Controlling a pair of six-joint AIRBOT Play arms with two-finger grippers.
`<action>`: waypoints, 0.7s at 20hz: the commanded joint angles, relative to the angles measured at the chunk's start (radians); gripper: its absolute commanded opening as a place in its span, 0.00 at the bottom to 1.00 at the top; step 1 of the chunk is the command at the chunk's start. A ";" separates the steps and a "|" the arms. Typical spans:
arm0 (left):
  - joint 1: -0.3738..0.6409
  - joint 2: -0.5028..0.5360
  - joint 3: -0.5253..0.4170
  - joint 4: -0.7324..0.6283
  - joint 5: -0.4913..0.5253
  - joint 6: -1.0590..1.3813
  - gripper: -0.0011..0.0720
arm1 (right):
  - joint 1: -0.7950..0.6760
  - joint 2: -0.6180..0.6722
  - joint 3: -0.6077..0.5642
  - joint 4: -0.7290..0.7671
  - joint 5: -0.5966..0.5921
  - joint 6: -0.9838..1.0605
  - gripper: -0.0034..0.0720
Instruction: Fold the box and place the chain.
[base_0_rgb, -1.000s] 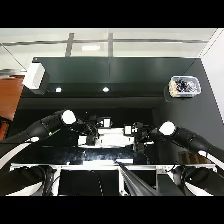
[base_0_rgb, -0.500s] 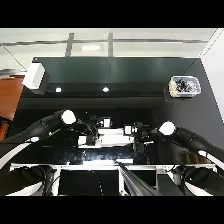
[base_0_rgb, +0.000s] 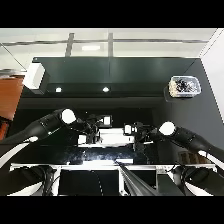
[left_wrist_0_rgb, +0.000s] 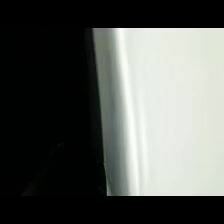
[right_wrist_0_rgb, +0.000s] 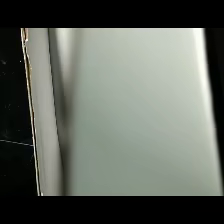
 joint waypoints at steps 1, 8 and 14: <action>0.001 0.043 0.026 0.092 -0.005 -0.124 0.89 | 0.001 0.000 0.000 0.003 -0.020 0.032 0.59; 0.014 0.154 0.028 0.383 -0.179 -0.466 0.89 | 0.001 0.000 0.000 0.042 -0.074 0.032 0.59; 0.158 0.268 0.027 0.301 -0.293 -0.734 0.75 | 0.001 0.000 0.000 0.042 -0.080 0.032 0.59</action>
